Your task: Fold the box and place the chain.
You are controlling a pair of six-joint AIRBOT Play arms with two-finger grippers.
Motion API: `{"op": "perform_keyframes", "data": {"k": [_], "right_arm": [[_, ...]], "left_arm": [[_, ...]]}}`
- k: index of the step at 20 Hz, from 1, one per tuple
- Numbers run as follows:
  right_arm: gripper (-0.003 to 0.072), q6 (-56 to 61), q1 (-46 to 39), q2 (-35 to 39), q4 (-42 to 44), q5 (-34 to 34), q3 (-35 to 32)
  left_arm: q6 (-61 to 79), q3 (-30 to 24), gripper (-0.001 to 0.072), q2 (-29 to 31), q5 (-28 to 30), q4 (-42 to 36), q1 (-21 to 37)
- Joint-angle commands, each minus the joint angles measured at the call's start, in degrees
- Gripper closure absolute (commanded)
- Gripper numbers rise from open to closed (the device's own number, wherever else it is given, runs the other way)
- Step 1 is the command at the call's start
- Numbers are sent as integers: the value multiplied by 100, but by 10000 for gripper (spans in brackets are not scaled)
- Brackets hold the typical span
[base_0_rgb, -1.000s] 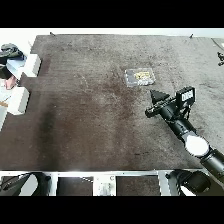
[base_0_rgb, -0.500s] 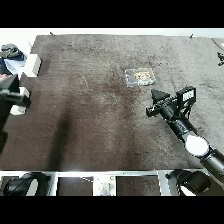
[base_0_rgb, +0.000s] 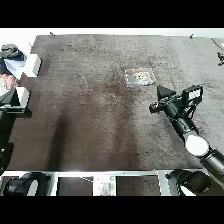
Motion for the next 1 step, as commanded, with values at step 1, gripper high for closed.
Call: {"op": "perform_keyframes", "data": {"k": [1], "right_arm": [[700, 2, 2, 4, -2, -407, 0]], "left_arm": [[4, -35, 700, 31, -15, -4, -15]]}}
